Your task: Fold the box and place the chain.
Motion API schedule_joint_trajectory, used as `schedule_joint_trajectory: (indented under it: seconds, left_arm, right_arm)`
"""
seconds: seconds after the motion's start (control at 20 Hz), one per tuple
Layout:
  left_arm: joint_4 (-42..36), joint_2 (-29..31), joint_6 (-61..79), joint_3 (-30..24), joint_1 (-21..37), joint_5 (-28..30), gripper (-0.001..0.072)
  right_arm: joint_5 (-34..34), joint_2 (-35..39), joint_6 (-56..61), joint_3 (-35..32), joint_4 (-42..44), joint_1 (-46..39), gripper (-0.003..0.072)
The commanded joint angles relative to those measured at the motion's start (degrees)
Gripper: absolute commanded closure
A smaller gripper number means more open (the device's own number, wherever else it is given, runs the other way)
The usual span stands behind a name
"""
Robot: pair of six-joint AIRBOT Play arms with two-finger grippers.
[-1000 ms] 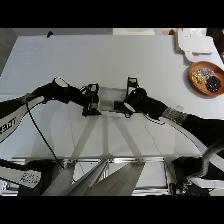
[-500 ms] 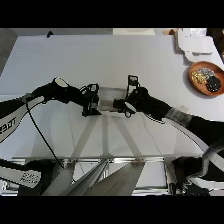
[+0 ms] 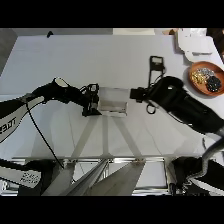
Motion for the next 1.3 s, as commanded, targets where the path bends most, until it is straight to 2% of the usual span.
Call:
schedule_joint_trajectory:
  seconds: [0.0, 0.1, 0.2, 0.3, 0.5, 0.7, 0.85, 1.0, 1.1, 1.25]
  left_arm:
    - [0.02, 0.04, 0.02, 0.02, 0.04, 0.07, 0.0448]
    - [0.02, 0.04, 0.02, 0.02, 0.02, 0.04, 0.0448]
    - [0.02, 0.04, 0.02, 0.02, 0.02, 0.07, 0.0448]
    - [0.02, 0.04, 0.02, 0.02, 0.04, 0.04, 0.0448]
    - [0.02, 0.04, 0.02, 0.02, 0.04, 0.04, 0.0448]
    - [0.02, 0.04, 0.02, 0.02, 0.02, 0.07, 0.0448]
    - [0.02, 0.04, 0.02, 0.02, 0.02, 0.07, 0.0448]
    - [0.02, 0.04, 0.02, 0.02, 0.02, 0.04, 0.0448]
    - [0.02, 0.04, 0.02, 0.02, 0.02, 0.04, 0.0448]
    - [0.02, 0.04, 0.02, 0.02, 0.02, 0.04, 0.0448]
  right_arm:
    - [9.09, 8.48, -2.47, 0.04, -9.16, -5.77, 0.0369]
    - [11.32, 10.84, -10.73, 0.04, -9.81, -12.55, 0.0368]
    - [10.78, 11.52, -19.91, 0.04, -9.81, -20.92, 0.0364]
    - [5.01, 11.50, -26.10, 0.02, -9.62, -29.07, 0.0265]
    - [-10.01, 10.01, -27.74, 0.02, -7.26, -44.59, 0.0265]
    - [-18.45, 2.21, -34.14, 0.00, -3.37, -56.46, 0.0265]
    - [-25.07, -5.81, -35.12, 0.02, -0.74, -61.31, 0.0244]
    - [-31.10, -12.92, -36.24, 0.07, -0.48, -62.71, 0.0214]
    - [-33.42, -17.68, -36.72, 1.38, 2.14, -62.69, 0.0210]
    - [-33.83, -24.79, -38.95, 6.86, 8.02, -62.69, 0.0210]
